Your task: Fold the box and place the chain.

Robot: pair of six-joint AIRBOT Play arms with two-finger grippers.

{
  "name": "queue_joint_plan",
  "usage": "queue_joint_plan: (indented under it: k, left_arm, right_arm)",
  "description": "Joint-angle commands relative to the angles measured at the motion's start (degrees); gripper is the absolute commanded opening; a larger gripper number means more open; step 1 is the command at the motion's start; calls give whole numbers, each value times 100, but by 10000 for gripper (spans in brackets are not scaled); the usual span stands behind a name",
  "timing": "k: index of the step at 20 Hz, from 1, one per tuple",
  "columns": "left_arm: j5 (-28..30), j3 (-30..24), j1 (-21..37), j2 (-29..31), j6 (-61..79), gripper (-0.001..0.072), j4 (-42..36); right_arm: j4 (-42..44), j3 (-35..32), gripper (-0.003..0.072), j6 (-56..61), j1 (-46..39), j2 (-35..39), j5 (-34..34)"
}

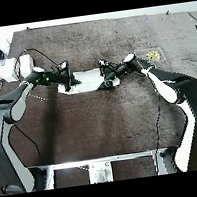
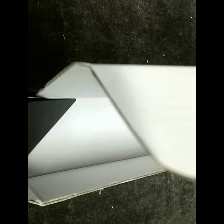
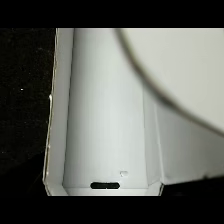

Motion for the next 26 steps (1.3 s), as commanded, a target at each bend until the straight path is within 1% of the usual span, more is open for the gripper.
queue_joint_plan:
  k: [1, 5, 6, 7, 8, 10, 12, 16, 17, 19, 23, 24, 25, 26]
  left_arm:
    - [-28, 0, 4, 4, -66, 13, -7]
    - [-105, 0, 4, 4, -68, 14, -35]
    - [-105, 0, 17, 7, -98, 107, -50]
    - [-103, 0, 46, 26, -184, 331, -103]
    - [-129, 7, 87, 52, -245, 352, -216]
    - [-435, 57, 236, 138, -308, 352, -337]
    - [-1010, 162, 437, 238, -632, 352, -337]
    - [-2490, 389, 807, 472, -1235, 351, -501]
    - [-2708, 435, 857, 540, -1346, 351, -509]
    - [-2894, 481, 890, 678, -1532, 350, -529]
    - [-2883, 476, 883, 754, -1552, 341, -535]
    - [-2833, 474, 870, 752, -1558, 322, -516]
    - [-2789, 474, 826, 752, -1561, 80, -457]
    - [-2695, 474, 739, 750, -1565, 12, -387]
  right_arm:
    - [2, 4, 411, 0, 4, -4, 0]
    - [2, 4, 411, 2, 4, -4, 0]
    - [2, 4, 411, 2, 4, -4, 0]
    - [2, 4, 411, 2, 4, -4, 0]
    - [2, 4, 411, 2, 4, -4, 0]
    - [2, 4, 411, 2, 4, -4, 0]
    - [2, 4, 411, 2, 4, -4, 0]
    - [2, 4, 411, 0, 4, -4, 0]
    - [2, 4, 411, 2, 4, -4, 0]
    - [2, 4, 411, 2, 4, -4, 2]
    - [2, 4, 411, 2, 4, -4, 0]
    - [2, 4, 411, 2, 4, -4, 2]
    - [2, 4, 411, 0, 4, -4, 0]
    - [2, 4, 410, 2, 7, -4, 0]
